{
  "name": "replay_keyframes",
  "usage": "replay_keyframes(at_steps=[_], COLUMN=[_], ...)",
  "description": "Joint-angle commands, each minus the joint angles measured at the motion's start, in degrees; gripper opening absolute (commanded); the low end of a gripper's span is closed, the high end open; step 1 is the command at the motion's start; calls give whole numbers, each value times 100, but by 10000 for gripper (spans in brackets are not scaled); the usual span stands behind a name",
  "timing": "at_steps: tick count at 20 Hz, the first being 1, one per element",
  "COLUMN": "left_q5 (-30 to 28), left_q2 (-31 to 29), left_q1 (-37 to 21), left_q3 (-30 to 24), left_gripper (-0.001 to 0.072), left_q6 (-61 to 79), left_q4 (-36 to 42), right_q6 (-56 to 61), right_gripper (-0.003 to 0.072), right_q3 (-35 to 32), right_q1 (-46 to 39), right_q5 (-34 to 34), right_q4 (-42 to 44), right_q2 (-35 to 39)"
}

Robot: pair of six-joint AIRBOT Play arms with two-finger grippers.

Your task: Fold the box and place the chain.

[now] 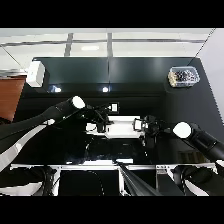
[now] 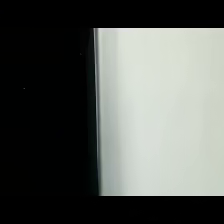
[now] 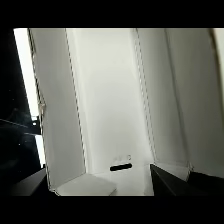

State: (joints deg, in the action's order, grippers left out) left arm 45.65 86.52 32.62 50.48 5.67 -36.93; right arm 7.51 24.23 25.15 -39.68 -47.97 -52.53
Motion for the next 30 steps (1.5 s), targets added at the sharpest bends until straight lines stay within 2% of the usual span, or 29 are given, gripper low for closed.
replay_keyframes(at_steps=[1, 8, 10, 15, 18, 20, 25, 30], left_q5=[-35, -37, -37, -39, -37, -37, -42, -46], left_q2=[-2, -2, -2, -2, -2, -2, -2, -2], left_q1=[-4, -4, -4, -4, -4, -4, -4, -4], left_q3=[4, 4, 4, 4, 4, 4, 4, 4], left_gripper=[21, 21, 21, 21, 21, 21, 21, 21], left_q6=[9, 11, 11, 11, 11, 11, 11, 11], left_q4=[-9, -9, -9, -9, -9, -9, -9, -9], right_q6=[109, 442, 267, -411, -693, -1349, -2315, -2723], right_gripper=[714, 714, 714, 714, 714, 714, 714, 714], right_q3=[0, 214, 317, 361, 361, 361, 361, 369], right_q1=[-50, -437, -562, -586, -610, -737, -1067, -1078], right_q5=[223, 179, -87, -214, -275, -455, -660, -612], right_q4=[55, 127, 155, 643, 1287, 1692, 1945, 1969], right_q2=[61, 61, 61, -7, -348, -535, -1198, -1657])
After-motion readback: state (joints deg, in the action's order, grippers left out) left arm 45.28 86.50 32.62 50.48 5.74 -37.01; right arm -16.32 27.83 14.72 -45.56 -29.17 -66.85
